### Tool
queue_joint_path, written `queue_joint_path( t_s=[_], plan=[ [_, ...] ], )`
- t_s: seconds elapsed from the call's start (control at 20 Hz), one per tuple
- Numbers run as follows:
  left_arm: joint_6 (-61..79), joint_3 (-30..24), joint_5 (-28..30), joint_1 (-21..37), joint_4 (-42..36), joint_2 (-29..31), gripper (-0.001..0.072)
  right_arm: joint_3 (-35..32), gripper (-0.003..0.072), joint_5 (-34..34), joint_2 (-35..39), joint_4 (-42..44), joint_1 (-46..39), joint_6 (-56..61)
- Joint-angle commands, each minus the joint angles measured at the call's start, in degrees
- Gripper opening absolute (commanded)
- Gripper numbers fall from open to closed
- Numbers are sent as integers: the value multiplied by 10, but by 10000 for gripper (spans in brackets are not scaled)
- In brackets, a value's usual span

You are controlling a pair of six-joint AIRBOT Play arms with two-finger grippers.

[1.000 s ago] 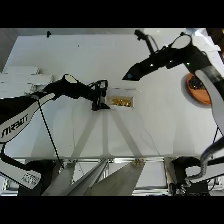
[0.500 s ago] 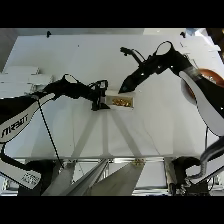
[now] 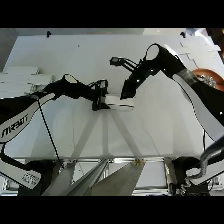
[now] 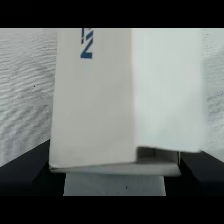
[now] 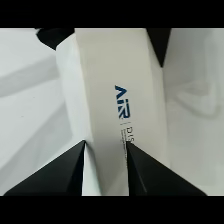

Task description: Fold the box and place the chain.

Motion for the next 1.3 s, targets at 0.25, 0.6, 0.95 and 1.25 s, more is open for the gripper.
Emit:
queue_joint_path(
  t_s=[0.25,0.6,0.95,1.25],
  plan=[
    [1,0,-1,0,2,0,278,0,105,-38,24,-78,37,0],
    [1,0,-1,0,2,0,278,-2,101,-37,24,-102,62,21],
    [1,0,-1,0,2,0,278,-45,102,-73,23,-125,65,59],
    [1,0,-1,0,2,0,278,-56,199,-84,23,-125,65,61]
  ],
)
